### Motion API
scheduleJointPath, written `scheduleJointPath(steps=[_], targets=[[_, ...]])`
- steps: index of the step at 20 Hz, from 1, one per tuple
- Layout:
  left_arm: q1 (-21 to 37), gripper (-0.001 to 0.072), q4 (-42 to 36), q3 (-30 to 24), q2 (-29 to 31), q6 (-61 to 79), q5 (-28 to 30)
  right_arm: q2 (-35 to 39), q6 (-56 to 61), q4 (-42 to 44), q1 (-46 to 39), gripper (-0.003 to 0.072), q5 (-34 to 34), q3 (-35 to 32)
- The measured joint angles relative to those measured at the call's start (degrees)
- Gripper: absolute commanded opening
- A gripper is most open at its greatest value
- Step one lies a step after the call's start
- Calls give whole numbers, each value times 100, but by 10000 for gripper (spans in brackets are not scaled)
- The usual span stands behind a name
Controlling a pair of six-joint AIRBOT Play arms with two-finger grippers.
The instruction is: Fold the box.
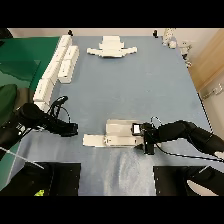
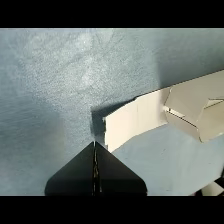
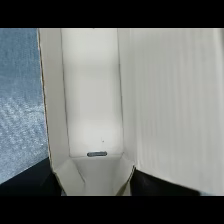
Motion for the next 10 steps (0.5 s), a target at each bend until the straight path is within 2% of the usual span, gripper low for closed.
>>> scheduleJointPath(steps=[4,10], targets=[[372,12,-638,-363,-264,92,-24,0,0,0,0,534,-2,0],[479,13,-1043,-693,-426,201,411,0,0,-2,0,534,-2,0]])
